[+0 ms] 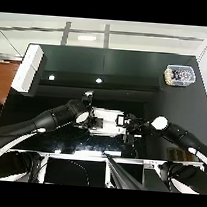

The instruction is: Fold the box and place the chain.

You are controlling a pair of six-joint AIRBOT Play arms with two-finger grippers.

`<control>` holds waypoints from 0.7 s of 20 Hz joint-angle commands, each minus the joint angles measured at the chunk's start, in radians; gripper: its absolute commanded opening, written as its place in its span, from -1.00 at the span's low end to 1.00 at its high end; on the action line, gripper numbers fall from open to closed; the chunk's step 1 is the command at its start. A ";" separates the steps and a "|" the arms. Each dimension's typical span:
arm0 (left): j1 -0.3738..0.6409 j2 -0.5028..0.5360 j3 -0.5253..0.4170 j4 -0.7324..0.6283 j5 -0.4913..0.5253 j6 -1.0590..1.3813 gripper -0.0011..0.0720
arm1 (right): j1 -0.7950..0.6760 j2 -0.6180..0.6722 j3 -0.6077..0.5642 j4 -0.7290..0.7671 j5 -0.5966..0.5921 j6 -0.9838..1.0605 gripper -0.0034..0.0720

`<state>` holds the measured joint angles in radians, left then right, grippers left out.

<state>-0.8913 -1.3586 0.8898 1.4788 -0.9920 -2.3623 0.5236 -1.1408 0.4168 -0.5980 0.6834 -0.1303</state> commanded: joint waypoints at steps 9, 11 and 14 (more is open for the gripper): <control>-0.007 -0.047 0.059 0.005 -0.048 0.020 -0.64 | 0.000 0.000 0.000 0.000 0.001 0.000 0.31; -0.007 -0.047 0.063 0.005 -0.047 0.025 -0.79 | 0.000 0.000 0.000 0.000 0.000 0.000 0.31; -0.007 -0.047 0.065 0.005 -0.041 0.025 -0.79 | 0.000 0.000 0.000 0.000 0.000 0.000 0.31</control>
